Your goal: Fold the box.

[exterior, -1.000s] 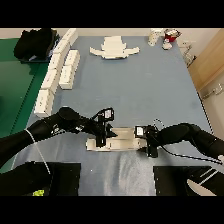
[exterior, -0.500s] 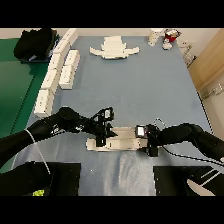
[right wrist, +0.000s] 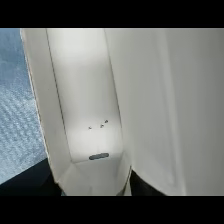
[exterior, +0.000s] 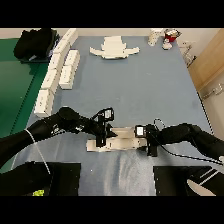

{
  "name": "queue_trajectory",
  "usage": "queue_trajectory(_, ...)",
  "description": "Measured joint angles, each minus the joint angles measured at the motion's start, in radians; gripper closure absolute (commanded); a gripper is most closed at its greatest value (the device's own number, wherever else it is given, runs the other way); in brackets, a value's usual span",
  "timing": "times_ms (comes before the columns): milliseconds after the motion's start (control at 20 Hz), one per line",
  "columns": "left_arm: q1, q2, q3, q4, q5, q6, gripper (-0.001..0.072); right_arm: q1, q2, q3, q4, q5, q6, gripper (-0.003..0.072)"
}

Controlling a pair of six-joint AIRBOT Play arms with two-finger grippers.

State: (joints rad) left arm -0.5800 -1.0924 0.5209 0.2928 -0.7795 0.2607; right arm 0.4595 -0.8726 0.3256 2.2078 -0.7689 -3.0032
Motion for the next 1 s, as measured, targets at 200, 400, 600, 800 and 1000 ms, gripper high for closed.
queue_trajectory(200,0.000,0.000,0.000,0.000,0.001,0.000,0.0696,0.002,-0.004,0.000,0.000,0.001,0.000,0.0142)
queue_trajectory(400,0.000,0.000,0.000,0.000,0.002,0.000,0.0696,0.003,0.005,0.000,-0.001,-0.002,0.002,0.0083)
queue_trajectory(600,0.000,0.000,0.000,-0.001,0.003,0.000,0.0696,0.004,0.039,-0.001,-0.001,0.001,0.001,0.0002)
queue_trajectory(800,0.000,0.000,0.000,-0.001,0.003,0.000,0.0696,0.004,0.050,-0.001,0.001,0.013,0.001,0.0008)
queue_trajectory(1000,0.000,0.000,0.000,0.000,0.002,0.000,0.0696,0.004,0.035,-0.001,0.019,0.017,0.001,0.0027)
